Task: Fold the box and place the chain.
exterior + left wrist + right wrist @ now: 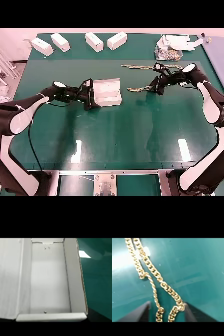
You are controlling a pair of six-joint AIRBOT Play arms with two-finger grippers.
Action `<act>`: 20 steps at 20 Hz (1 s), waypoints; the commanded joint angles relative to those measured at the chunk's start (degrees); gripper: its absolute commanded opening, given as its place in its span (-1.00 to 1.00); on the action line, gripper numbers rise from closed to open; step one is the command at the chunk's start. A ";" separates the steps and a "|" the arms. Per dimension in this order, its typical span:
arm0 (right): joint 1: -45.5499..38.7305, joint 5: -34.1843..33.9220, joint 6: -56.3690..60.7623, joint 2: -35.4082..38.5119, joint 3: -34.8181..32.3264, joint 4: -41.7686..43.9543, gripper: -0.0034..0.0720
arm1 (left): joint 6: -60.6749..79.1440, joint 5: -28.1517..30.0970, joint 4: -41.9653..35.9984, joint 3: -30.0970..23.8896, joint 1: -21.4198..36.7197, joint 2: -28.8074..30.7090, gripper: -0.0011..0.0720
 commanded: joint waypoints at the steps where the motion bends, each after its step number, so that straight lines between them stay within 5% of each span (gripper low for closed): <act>1: 0.00 0.17 -0.02 -0.81 0.04 -1.05 0.13 | 0.00 0.00 0.02 0.04 0.04 0.02 0.75; 3: 0.02 0.20 0.02 -0.98 0.04 -1.51 -0.10 | 0.00 0.02 0.02 0.04 0.04 0.02 0.75; 6: 0.02 0.26 1.11 -0.96 0.04 -1.49 -0.80 | 0.00 0.02 0.02 0.04 0.04 0.02 0.75; 7: 0.02 0.66 1.70 -0.94 0.11 -1.42 -0.89 | 0.00 0.02 0.02 0.04 0.04 0.02 0.75; 20: 0.55 6.45 2.21 8.81 0.17 10.97 -0.90 | 0.00 0.02 0.02 0.04 0.04 0.02 0.75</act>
